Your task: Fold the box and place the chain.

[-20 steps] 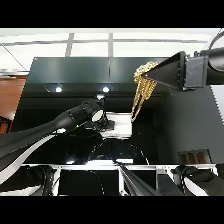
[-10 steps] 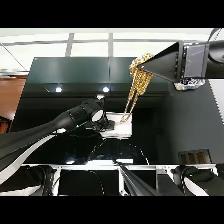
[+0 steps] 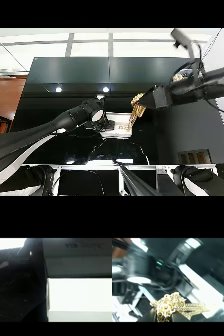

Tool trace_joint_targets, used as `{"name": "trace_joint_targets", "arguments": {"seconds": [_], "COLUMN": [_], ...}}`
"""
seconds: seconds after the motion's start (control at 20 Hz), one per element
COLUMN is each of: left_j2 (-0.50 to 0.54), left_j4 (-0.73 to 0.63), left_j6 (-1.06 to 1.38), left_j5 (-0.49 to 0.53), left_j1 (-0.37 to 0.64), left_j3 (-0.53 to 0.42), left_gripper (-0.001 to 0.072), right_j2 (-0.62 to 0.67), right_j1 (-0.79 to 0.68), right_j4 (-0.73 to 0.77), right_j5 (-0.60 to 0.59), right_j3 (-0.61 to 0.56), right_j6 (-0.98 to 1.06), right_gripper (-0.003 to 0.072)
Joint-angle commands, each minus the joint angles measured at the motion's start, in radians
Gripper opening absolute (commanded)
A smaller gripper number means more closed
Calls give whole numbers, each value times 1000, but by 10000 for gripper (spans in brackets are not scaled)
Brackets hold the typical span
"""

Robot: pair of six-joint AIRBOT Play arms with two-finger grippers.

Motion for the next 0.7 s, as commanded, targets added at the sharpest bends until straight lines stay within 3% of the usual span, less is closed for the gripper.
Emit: {"name": "trace_joint_targets", "arguments": {"seconds": [0.0,0.1,0.3,0.65], "left_j2": [0,0,0,0], "left_j4": [0,0,0,0], "left_j6": [0,0,0,0], "left_j5": [0,0,0,0], "left_j1": [0,0,0,0], "left_j3": [0,0,0,0], "left_gripper": [28,28,28,29], "right_j2": [0,0,-7,-91], "right_j1": [5,8,74,128], "right_j4": [-88,-58,33,-23], "right_j5": [7,-14,-195,-286], "right_j3": [-92,-147,-256,-316], "right_j6": [17,17,16,33], "right_gripper": [8,8,8,9]}}
